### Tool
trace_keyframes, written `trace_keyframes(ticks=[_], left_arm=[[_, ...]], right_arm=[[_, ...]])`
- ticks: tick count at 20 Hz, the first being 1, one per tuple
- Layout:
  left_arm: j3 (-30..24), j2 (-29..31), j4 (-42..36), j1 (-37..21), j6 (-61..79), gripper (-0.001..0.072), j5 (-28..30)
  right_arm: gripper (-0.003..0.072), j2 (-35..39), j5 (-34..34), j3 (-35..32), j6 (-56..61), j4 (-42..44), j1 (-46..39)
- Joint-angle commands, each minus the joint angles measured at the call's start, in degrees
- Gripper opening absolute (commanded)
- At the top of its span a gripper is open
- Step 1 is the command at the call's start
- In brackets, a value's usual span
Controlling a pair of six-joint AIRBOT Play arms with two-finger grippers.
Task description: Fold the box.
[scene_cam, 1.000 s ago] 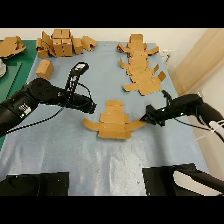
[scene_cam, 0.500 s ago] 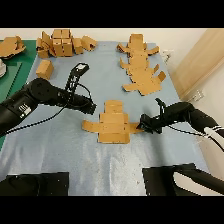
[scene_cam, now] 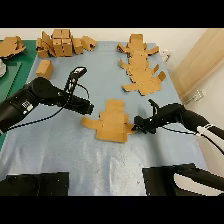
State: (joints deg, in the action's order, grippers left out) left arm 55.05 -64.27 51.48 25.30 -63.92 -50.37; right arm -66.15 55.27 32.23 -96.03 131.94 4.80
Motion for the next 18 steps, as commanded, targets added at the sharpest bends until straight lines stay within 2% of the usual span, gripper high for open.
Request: trace_keyframes(ticks=[1, 6, 10, 15, 18], left_arm=[[0.0, -1.8, -3.4, -3.6, -0.1, 0.0340, -2.2], [0.0, -4.3, -4.0, -9.2, 2.8, 0.0361, -3.4], [0.0, -9.4, -7.0, -12.2, 8.0, 0.0361, -7.1], [0.0, -16.4, -17.3, -12.2, 18.5, 0.0361, -7.3], [0.0, -18.9, -17.6, -12.2, 19.6, 0.0361, -7.2]], right_arm=[[0.0004, -0.2, -1.4, 0.0, -4.1, 0.8, 3.9], [0.0003, 9.0, -2.0, -0.1, -13.3, 0.5, 5.0], [0.0003, 15.8, -1.3, -0.6, -20.6, 0.4, 5.0], [0.0002, 16.6, -1.3, -4.5, -26.4, 4.7, 5.0], [-0.0002, 16.5, -1.5, -8.1, -31.8, 11.6, 4.9]])
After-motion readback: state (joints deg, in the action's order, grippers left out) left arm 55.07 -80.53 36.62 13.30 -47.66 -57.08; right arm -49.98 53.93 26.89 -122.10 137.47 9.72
